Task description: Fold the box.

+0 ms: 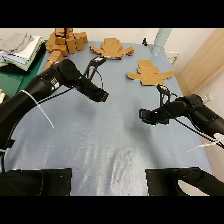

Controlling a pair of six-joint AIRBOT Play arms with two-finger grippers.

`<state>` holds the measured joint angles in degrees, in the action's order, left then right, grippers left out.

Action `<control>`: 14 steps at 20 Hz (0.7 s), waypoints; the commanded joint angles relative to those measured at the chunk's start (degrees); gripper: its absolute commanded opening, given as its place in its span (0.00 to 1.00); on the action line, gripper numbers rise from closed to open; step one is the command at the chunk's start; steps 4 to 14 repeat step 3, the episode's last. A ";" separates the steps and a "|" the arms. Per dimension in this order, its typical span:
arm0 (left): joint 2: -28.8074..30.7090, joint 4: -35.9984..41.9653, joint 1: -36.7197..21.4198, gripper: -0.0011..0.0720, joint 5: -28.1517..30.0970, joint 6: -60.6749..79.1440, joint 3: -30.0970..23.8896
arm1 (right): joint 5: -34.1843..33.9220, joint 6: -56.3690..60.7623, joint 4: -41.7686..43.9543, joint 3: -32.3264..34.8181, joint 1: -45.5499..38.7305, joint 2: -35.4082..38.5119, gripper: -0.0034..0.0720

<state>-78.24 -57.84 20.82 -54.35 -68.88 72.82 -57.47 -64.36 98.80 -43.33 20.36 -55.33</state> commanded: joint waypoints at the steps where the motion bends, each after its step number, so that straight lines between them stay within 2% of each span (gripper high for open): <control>1: -1.18 0.42 1.18 0.04 0.83 -0.59 -0.04 | 0.00 0.00 0.00 -0.04 -0.02 -0.02 0.05; 14: -1.18 0.42 1.18 0.03 0.81 -0.59 -0.04 | 0.00 0.00 0.02 -0.04 -0.02 0.00 0.05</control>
